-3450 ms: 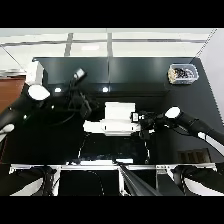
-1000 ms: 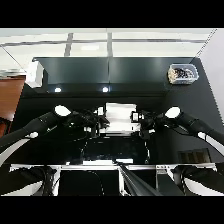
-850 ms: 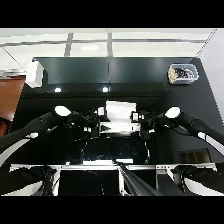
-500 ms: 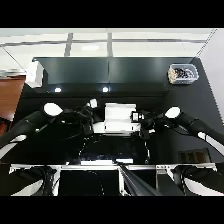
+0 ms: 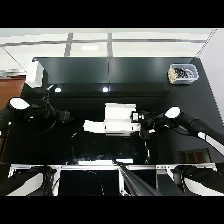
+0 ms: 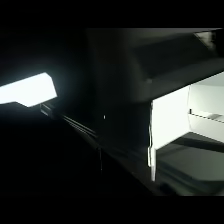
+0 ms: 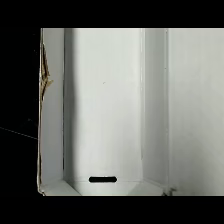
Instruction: Fold the box and place the chain.
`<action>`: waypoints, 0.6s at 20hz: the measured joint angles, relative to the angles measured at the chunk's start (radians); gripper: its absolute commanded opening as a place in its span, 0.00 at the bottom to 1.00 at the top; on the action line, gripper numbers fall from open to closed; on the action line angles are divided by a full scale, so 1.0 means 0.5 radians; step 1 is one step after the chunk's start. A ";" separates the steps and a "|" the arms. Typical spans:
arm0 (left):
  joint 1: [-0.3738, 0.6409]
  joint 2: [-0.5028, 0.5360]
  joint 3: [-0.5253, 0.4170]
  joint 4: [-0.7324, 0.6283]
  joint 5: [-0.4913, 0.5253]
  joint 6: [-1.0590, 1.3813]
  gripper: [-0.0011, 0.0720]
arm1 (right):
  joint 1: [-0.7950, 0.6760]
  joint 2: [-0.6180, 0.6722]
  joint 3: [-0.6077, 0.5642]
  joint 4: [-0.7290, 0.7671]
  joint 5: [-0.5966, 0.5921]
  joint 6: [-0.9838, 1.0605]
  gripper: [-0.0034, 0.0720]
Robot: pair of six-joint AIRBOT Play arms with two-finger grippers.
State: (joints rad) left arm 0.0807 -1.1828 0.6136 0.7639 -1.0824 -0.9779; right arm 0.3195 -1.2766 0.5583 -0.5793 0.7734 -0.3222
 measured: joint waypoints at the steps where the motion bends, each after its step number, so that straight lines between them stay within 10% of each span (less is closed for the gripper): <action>1: 0.038 -0.076 -0.006 -0.082 -0.066 -0.024 0.05 | 0.000 0.000 0.000 0.000 0.000 0.000 0.25; 12: -0.423 -0.471 0.039 -0.401 -0.057 -0.052 0.05 | 0.000 0.000 0.000 0.000 0.001 0.000 0.25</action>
State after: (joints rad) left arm -0.1307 -1.4181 0.6331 0.5636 -1.1110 -1.0039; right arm 0.3195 -1.2766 0.5583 -0.5793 0.7738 -0.3222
